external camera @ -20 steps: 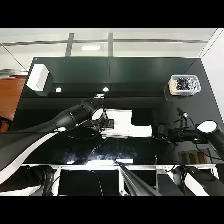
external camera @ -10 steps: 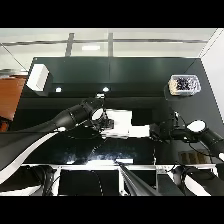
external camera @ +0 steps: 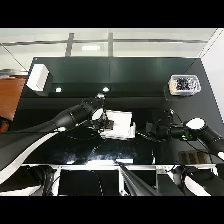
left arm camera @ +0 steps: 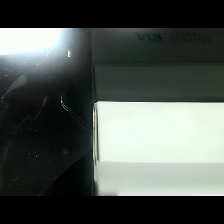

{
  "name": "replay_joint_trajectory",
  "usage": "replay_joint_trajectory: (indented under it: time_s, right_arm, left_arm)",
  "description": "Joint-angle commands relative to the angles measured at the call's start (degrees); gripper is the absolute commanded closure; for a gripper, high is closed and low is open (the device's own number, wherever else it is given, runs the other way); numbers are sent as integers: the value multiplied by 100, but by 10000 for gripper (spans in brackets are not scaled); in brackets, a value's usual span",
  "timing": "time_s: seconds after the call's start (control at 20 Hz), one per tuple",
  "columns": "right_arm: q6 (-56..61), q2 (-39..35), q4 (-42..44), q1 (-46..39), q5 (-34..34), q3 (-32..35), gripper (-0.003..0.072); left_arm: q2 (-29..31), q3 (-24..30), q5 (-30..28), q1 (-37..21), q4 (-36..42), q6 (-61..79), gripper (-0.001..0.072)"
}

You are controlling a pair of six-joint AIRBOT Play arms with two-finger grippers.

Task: Fold the box and place the chain.

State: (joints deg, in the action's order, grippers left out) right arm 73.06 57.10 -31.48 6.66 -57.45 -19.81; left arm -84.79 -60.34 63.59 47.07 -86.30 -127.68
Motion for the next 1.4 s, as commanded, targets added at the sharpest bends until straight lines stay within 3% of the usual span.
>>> replay_joint_trajectory:
  time_s: [0.0, 0.15, 0.25, 0.4, 0.5, 1.05, 1.35]
  right_arm:
    - [-85, 0, 317, 109, -44, -28, -27]
    - [-79, 0, 415, 564, 212, -236, -25]
    - [55, 0, 422, 896, 450, -468, 142]
    - [435, 0, 291, 1274, 837, -662, 152]
    - [695, 0, 83, 1482, 953, -730, 277]
    - [1405, 0, -396, 2079, 1497, -732, 278]
    - [2450, 2, -1534, 2553, 1871, -800, 279]
  left_arm:
    - [-4, 2, 9, 0, -2, 15, 679]
    - [-4, 2, 7, 0, -2, 15, 679]
    - [-4, 2, 7, 0, -2, 15, 679]
    - [-4, 2, 7, 0, -2, 15, 679]
    - [-4, 2, 7, 0, -2, 15, 679]
    - [-4, 2, 7, 0, -2, 15, 679]
    - [-4, 2, 2, 0, -2, 17, 679]
